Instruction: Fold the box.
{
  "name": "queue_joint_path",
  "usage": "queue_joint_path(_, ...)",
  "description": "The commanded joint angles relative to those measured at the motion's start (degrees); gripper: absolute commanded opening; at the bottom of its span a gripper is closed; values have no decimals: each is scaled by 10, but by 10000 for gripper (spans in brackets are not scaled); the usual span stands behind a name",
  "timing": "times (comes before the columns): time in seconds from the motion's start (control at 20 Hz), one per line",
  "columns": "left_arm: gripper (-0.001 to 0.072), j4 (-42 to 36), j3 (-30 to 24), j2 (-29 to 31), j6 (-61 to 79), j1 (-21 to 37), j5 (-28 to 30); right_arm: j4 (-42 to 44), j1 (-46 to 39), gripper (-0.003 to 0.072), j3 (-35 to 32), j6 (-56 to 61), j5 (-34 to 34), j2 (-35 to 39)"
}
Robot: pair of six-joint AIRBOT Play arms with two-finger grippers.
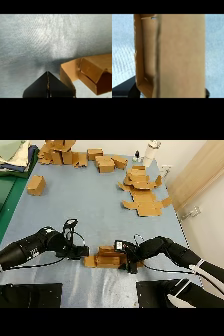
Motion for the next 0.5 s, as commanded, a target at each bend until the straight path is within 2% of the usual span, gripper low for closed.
queue_joint_path(0.0,13,-14,0,-5,9,0,4,0,0,494,0,0,0,0)
queue_joint_path(0.45,13,-16,0,-22,36,16,1,0,0,494,0,0,0,0)
